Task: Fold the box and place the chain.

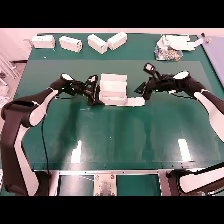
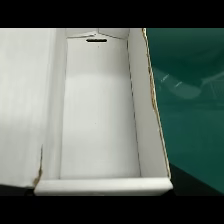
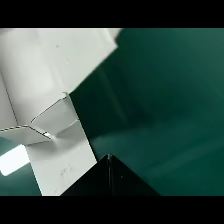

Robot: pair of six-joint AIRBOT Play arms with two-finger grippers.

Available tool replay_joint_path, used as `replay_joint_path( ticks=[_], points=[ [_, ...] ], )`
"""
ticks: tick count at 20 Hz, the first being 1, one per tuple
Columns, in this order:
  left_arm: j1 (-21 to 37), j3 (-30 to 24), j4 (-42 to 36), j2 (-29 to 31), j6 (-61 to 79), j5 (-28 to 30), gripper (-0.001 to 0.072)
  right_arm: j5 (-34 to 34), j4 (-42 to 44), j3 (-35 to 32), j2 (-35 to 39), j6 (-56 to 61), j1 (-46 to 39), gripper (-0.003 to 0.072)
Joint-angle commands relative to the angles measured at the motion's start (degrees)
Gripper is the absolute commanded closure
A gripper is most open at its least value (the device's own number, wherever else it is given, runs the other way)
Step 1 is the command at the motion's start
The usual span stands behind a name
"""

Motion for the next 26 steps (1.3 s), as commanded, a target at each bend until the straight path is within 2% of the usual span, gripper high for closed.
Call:
replay_joint_path(
  ticks=[1, 6, 12, 15, 21, 26],
  points=[
    [0.02, 0.07, 0.0, 0.02, 0.02, 0.04, 0.0363, 2.34, -0.72, 0.07, 1.64, 19.56, -3.74, 0.0672],
    [0.02, 0.07, -0.02, 0.02, 0.02, 0.04, 0.0363, 12.33, -3.98, -0.13, 1.84, 33.07, -11.04, 0.0673],
    [0.02, 0.07, -0.04, 0.02, 0.02, 0.11, 0.0363, 13.77, -6.6, -1.62, -1.84, 40.57, -12.37, 0.0674],
    [0.02, 0.07, -0.04, 0.02, 0.02, 0.11, 0.0363, 14.43, -6.27, -1.64, -4.39, 41.44, -10.12, 0.0674],
    [0.02, 0.07, -0.04, 0.02, 0.02, 0.09, 0.0363, 12.94, -6.03, -1.09, -5.29, 41.79, 0.04, 0.0674],
    [0.02, 0.07, -0.04, 0.02, 0.02, 0.09, 0.0363, 12.87, -5.16, 3.82, -5.25, 43.43, 4.07, 0.0675]
  ],
)
